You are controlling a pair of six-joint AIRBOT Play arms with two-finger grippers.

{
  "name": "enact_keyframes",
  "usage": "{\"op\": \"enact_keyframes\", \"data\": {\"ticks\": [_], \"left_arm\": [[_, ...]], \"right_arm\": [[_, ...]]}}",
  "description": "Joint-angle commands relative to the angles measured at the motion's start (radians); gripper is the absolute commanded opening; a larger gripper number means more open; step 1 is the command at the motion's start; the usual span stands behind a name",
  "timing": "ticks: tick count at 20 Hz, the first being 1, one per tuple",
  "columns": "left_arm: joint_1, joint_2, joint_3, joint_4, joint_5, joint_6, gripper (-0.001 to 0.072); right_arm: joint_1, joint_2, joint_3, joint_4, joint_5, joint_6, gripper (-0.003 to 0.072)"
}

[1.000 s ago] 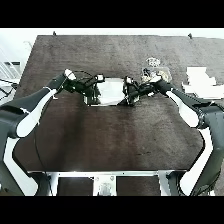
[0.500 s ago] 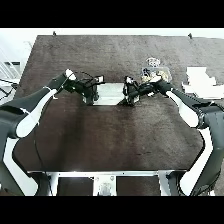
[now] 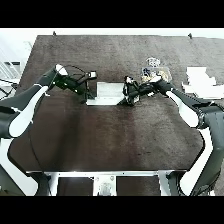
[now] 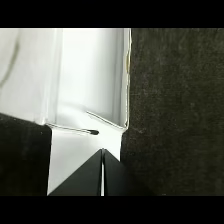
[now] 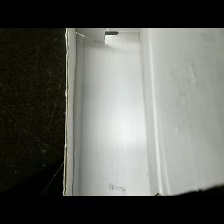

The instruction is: Fold the box and place the chain.

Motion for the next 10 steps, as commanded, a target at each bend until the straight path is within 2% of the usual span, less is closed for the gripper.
{"op": "enact_keyframes", "data": {"ticks": [1,5,10], "left_arm": [[0.008,0.064,0.001,-0.014,-0.029,-0.069,0.0016],[0.039,0.149,-0.006,-0.034,-0.056,-0.33,0.0015],[0.116,0.288,-0.006,-0.029,-0.063,-0.831,0.0015]], "right_arm": [[0.0,0.0,0.0,-0.001,0.002,-0.001,0.0485],[0.0,0.0,0.0,-0.001,0.002,-0.001,0.0485],[0.0,0.0,0.0,-0.001,0.002,-0.001,0.0485]]}}
